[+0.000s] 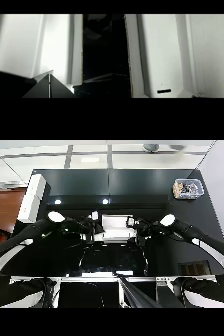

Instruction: Fold the box and place the chain.

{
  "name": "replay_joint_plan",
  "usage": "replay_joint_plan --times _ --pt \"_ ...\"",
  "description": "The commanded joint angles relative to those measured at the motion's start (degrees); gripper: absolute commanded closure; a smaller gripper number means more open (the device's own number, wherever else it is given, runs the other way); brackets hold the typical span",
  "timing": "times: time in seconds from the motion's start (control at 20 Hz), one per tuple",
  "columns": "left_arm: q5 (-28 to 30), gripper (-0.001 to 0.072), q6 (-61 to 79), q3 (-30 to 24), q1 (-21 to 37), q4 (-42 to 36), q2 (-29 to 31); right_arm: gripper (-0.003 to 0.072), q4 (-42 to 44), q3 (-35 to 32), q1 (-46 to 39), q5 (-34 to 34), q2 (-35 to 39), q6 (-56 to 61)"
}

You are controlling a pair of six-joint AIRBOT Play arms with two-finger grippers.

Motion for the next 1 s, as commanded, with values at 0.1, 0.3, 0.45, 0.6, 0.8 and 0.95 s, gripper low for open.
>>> replay_joint_plan --times 0.1,0.3,0.45,0.6,0.8,0.95 --pt "-5.16 0.0682 -16.87 -0.11 10.82 5.33 10.88 0.0497 0.02 0.07 -0.02 0.0 0.0 -0.02" --pt "-6.95 0.0682 -63.91 -0.11 22.14 16.44 12.0 0.0497 0.02 0.07 -0.02 0.0 0.0 -0.02" --pt "-19.69 0.0681 -82.36 -0.13 29.94 17.51 7.74 0.0497 0.0 0.07 -0.02 0.0 0.0 -0.02" --pt "-27.82 0.0682 -82.07 -0.17 31.85 15.61 1.75 0.0497 0.02 0.07 -0.02 0.0 0.0 -0.02" --pt "-21.9 0.0684 -83.71 -0.17 29.75 16.39 -2.71 0.0497 0.02 0.07 -0.02 0.0 0.0 -0.02" --pt "-15.58 0.0684 -87.93 -0.17 25.99 19.96 -3.19 0.0497 0.02 0.07 -0.02 0.0 0.0 -0.02"
